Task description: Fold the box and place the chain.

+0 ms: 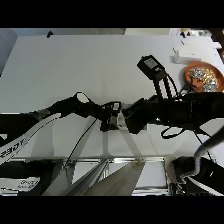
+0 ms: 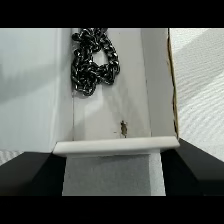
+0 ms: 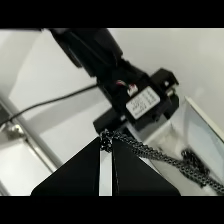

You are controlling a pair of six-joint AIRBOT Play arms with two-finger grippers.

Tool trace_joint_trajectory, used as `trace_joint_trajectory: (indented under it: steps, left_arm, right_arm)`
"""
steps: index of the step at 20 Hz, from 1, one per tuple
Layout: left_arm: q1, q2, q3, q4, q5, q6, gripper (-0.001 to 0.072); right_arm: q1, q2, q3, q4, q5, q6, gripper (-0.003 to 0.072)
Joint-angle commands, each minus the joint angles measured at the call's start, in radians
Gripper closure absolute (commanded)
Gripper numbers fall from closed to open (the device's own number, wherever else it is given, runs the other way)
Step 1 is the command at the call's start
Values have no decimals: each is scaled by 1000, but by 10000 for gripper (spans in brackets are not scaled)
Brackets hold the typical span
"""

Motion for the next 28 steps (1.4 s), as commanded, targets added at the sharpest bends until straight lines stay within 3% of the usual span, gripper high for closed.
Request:
trace_joint_trajectory:
  steps: [1, 5, 13, 21, 26, 28]
  left_arm:
    - [0, 1, 1, 0, 0, 0, 537]
    - [0, 0, 1, 0, 0, 0, 537]
    - [0, 0, 1, 0, 0, 0, 537]
    - [0, 1, 1, 0, 0, 0, 537]
    - [0, 1, 1, 0, 0, 0, 537]
    - [0, 0, 1, 0, 0, 0, 537]
  right_arm:
    - [5, -8, 1, 1, -83, 18, 666]
    - [5, -58, -30, -29, -66, 20, 666]
    - [5, -101, -206, -153, -93, 152, 666]
    - [5, -216, -308, -153, -109, 177, 663]
    - [4, -251, -308, -157, -113, 177, 522]
    - [-15, -230, -296, -157, -90, 176, 403]
